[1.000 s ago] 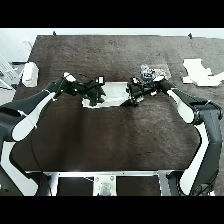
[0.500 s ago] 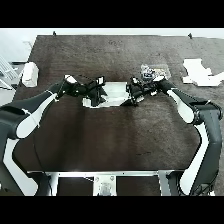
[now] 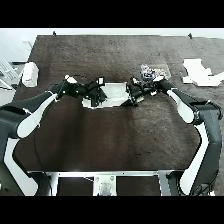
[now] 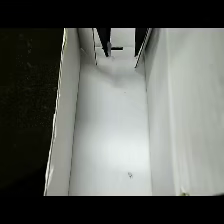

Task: Fold the box and place the chain.

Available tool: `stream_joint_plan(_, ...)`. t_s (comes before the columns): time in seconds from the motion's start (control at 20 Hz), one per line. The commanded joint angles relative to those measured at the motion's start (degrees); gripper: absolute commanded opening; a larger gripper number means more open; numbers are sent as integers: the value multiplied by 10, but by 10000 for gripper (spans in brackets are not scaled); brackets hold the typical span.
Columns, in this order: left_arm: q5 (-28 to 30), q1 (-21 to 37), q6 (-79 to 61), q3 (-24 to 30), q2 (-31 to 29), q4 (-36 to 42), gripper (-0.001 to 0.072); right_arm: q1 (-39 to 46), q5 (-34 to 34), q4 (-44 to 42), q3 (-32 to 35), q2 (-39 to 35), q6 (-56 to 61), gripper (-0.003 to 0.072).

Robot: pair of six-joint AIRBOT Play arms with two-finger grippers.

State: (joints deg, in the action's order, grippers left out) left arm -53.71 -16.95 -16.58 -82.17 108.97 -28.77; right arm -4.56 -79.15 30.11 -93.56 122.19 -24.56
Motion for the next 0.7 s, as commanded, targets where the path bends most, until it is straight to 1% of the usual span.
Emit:
stream_joint_plan(0.0, -28, 12, 0, 0, -1, 1, 167, 0, 2, 0, 0, 0, 1, 505)
stream_joint_plan(0.05, -41, 17, 0, 0, -3, 0, 24, 0, 2, 0, 0, 0, 1, 505)
stream_joint_plan(0.2, -91, 30, 0, -2, -8, -3, 22, 0, 2, 0, 0, 0, 1, 506)
stream_joint_plan(0.35, -131, 54, 0, -2, -21, -2, 20, 0, 2, 0, 0, 0, 1, 505)
stream_joint_plan(0.65, -222, 106, 15, 0, -87, 2, 17, 0, 2, 0, 0, 0, 1, 505)
